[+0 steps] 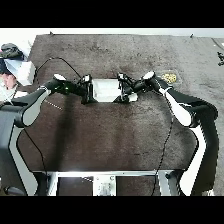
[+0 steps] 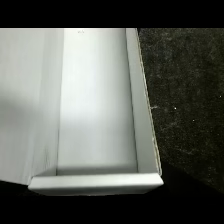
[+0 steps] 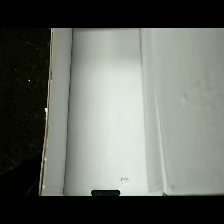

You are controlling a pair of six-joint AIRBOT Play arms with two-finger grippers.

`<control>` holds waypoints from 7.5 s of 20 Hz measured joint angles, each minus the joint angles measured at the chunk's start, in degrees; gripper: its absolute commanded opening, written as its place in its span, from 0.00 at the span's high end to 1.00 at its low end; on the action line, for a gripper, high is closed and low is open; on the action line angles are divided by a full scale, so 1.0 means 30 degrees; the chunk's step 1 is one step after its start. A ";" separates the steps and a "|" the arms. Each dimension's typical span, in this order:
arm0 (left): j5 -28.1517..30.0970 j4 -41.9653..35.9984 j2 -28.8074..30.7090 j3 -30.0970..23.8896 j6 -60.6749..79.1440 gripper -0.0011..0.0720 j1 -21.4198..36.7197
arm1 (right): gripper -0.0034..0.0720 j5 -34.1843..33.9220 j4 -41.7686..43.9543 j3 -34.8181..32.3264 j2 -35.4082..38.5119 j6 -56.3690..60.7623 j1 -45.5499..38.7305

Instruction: Fold the box and place the chain.

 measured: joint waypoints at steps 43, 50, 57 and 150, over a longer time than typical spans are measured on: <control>0.0117 0.0007 0.0000 0.0007 0.0000 0.54 0.0022 | 0.94 -0.0240 0.4342 0.0015 0.3016 0.3643 -0.0860; 0.0124 0.0007 0.0000 0.0007 0.0000 0.54 0.0022 | 0.94 -0.3410 0.4364 0.0007 0.2127 0.3665 -0.0750; 0.0073 0.0022 0.0000 0.0007 0.0000 0.54 0.0022 | 0.94 -0.3169 0.3832 0.0015 0.1202 0.3716 -0.0736; 0.0131 -0.0029 0.0000 0.0007 -0.0007 0.54 0.0000 | 0.94 -0.0860 -0.4269 -0.1384 0.3759 0.5880 -0.0277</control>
